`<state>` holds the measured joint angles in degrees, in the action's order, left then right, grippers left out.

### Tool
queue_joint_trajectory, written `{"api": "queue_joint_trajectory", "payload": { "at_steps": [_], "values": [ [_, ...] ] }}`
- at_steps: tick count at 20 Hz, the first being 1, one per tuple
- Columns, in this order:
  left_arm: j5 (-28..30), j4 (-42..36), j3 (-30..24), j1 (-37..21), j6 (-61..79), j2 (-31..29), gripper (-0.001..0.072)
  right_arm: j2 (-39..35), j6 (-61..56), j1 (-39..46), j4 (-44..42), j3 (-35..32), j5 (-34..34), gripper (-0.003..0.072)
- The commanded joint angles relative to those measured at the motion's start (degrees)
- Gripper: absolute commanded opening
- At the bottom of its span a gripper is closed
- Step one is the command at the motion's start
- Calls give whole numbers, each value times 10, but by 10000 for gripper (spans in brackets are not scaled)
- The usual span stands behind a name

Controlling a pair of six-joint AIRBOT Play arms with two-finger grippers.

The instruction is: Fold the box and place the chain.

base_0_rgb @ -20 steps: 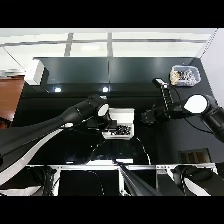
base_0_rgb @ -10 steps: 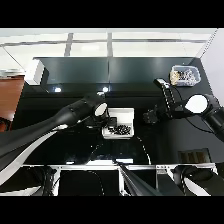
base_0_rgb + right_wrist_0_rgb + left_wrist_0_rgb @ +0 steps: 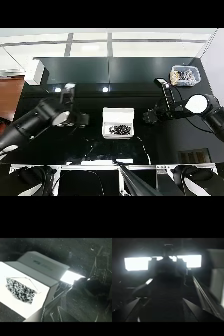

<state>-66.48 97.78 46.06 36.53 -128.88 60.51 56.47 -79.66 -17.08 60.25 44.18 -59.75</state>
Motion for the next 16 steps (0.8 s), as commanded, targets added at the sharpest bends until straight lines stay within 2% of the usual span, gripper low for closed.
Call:
{"api": "queue_joint_trajectory", "payload": {
  "at_steps": [1, 2, 3, 4, 5, 7, 9, 10, 12, 16],
  "values": [
    [173, -204, -135, -129, 169, -46, 580, 0, -11, 0, -2, 0, -1, 201],
    [209, -348, -157, -168, 322, -41, 580, 0, -23, 0, -2, 0, -3, 201],
    [209, -476, -167, -200, 479, -32, 580, 0, -30, 0, -2, 0, -5, 201],
    [184, -582, -168, -226, 639, -19, 580, 0, -36, 0, -2, 0, -7, 201],
    [153, -645, -166, -242, 767, -7, 581, 0, -42, 0, -2, 0, -7, 201],
    [109, -668, -162, -247, 990, 11, 581, 0, -45, 0, -2, 0, -8, 201],
    [109, -669, -162, -236, 1140, 22, 602, 0, -56, 0, -2, 0, -11, 201],
    [110, -669, -162, -228, 1212, 25, 720, 0, -57, 0, -2, 0, -12, 201],
    [111, -665, -162, -208, 1366, 25, 720, 0, -64, 0, -2, 0, -17, 201],
    [183, -634, -160, -153, 1473, 41, 720, 0, -75, 0, -2, 0, -17, 201]
  ]
}}
